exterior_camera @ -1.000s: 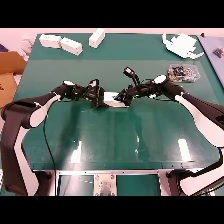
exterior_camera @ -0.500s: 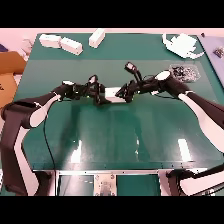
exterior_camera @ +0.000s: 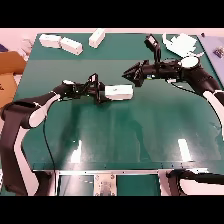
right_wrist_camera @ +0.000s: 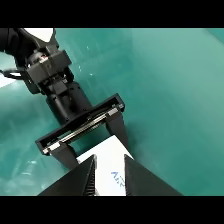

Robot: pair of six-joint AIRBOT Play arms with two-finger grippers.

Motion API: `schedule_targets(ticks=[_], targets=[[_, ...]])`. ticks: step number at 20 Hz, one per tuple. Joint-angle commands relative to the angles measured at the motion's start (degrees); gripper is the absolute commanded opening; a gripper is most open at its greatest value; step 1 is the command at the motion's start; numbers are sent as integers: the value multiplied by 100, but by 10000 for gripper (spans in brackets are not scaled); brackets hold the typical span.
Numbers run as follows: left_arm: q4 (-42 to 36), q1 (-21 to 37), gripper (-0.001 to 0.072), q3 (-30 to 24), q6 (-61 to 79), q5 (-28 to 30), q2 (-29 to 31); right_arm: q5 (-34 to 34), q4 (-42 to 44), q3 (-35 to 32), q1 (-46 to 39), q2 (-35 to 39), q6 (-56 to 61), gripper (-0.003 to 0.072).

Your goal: Fold the box and place the chain.

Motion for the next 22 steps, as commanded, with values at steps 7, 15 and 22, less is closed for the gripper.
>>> schedule_targets(ticks=[7, 15, 22], targets=[[-79, 966, 20, 15, -874, 308, 494, 46, 9, 9, -59, 96, 352, 213], [-52, 1803, 16, -581, -2000, 1845, 1493, 42, 15, 11, -57, 96, 704, 212], [-299, 2074, 16, -1707, -1965, 4072, 2376, 37, 28, 11, -55, 96, 894, 184]])
